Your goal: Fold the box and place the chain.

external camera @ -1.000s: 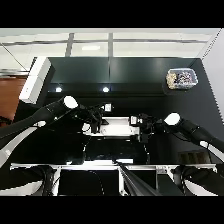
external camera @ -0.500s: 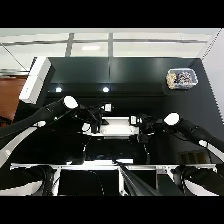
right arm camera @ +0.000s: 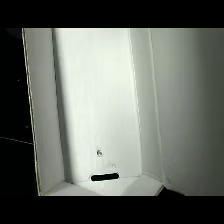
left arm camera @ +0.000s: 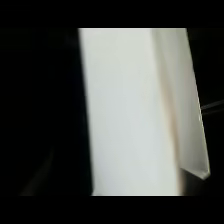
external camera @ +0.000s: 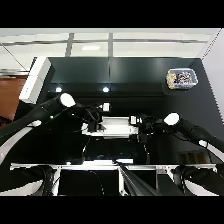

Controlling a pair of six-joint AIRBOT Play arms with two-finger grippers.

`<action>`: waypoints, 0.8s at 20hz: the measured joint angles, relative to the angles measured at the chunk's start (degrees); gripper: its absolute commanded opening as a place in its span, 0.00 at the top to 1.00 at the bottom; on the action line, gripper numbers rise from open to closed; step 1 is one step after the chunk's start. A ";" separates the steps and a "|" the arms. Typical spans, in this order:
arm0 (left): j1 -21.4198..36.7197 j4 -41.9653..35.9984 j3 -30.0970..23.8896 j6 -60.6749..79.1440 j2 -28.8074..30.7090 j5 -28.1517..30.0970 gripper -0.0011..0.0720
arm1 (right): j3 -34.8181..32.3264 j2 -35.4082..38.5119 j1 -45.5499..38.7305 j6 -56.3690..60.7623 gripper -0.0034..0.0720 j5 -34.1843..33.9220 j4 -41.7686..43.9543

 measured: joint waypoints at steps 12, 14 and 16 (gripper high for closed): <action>6.54 0.70 -1.97 -34.38 12.70 -20.76 0.95 | 0.00 0.00 0.00 0.02 0.40 -0.07 -0.13; 5.92 -9.01 -4.00 -31.76 11.74 -17.07 0.95 | 0.00 0.00 0.00 0.02 0.40 -0.07 -0.13; 5.49 -17.29 -5.11 -29.49 10.08 -9.42 0.95 | 0.00 0.00 0.02 0.02 0.40 -0.07 -0.13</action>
